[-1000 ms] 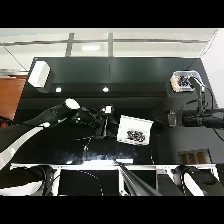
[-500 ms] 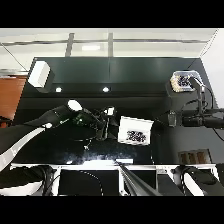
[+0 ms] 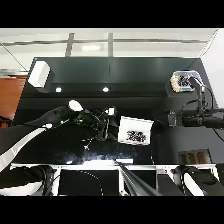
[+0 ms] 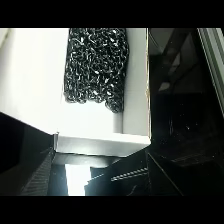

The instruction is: Fold the box and place the chain.

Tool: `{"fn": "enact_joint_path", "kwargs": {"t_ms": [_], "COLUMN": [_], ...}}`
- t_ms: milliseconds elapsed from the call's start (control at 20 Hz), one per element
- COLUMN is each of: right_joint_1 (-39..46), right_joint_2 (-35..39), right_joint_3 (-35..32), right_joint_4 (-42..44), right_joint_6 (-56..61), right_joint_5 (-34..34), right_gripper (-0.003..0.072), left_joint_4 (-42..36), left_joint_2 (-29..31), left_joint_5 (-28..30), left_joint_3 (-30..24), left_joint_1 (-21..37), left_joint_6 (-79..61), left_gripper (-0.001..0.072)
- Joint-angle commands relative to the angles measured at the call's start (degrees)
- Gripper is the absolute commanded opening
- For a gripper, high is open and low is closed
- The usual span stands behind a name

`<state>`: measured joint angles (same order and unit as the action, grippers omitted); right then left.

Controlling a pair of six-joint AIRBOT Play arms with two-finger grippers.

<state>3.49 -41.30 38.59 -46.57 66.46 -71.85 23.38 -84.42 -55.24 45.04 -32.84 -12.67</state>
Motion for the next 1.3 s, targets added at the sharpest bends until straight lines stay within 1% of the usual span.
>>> {"fn": "enact_joint_path", "kwargs": {"t_ms": [0,350,750,1000,1250], "right_joint_1": [-0.04,-0.04,-0.04,-0.04,-0.04], "right_joint_2": [0.07,0.07,0.07,0.07,0.07], "right_joint_3": [0.02,0.02,0.02,0.02,0.02], "right_joint_4": [0.04,0.07,0.04,0.04,0.02], "right_joint_6": [0.02,0.02,0.02,0.02,0.0], "right_joint_5": [-0.07,-0.04,0.02,-0.02,0.0], "right_gripper": [0.0503,0.0503,0.0503,0.0503,0.0503], "left_joint_4": [0.2,1.44,1.2,0.02,0.13], "left_joint_2": [-0.02,0.09,0.09,0.02,0.02], "left_joint_5": [0.17,2.58,3.02,5.73,5.49], "left_joint_3": [0.07,0.11,0.13,0.44,0.46], "left_joint_1": [-0.04,-1.33,-1.49,-4.13,-4.2], "left_joint_6": [0.37,2.19,2.56,2.78,2.69], "left_gripper": [0.07,0.0702,0.0702,0.0702,0.0699]}}
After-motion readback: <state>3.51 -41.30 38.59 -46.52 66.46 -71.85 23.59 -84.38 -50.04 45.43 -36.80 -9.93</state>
